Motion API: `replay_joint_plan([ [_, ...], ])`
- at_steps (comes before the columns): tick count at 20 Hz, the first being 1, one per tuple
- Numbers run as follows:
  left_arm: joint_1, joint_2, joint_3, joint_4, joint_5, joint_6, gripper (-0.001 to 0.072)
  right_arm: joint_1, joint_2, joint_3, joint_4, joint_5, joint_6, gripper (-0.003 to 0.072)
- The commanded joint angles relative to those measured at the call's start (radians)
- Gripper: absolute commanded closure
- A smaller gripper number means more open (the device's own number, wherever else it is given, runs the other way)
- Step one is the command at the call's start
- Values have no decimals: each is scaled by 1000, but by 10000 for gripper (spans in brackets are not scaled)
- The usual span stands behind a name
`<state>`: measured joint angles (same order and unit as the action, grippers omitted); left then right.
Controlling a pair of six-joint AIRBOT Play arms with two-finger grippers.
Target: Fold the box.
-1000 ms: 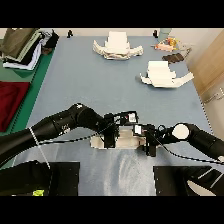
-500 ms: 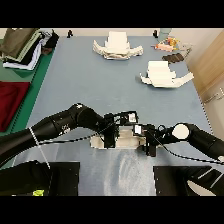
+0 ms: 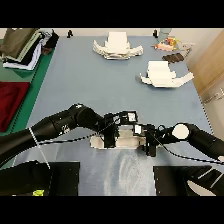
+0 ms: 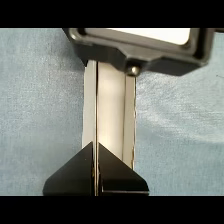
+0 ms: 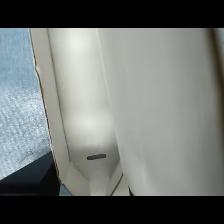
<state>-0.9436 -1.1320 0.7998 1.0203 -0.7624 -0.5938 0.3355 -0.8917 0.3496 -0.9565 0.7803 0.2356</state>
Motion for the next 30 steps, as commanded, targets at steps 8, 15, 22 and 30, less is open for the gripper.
replay_joint_plan([
  [8,6,0,2,14,-34,-23,337,1,0,0,0,0,0,244],
  [15,112,71,18,133,-163,-248,201,1,0,0,0,0,0,244],
  [22,232,209,17,185,-515,-643,463,1,0,0,0,0,0,244],
  [30,166,209,-232,-548,-88,-661,697,1,0,0,0,0,0,244],
])
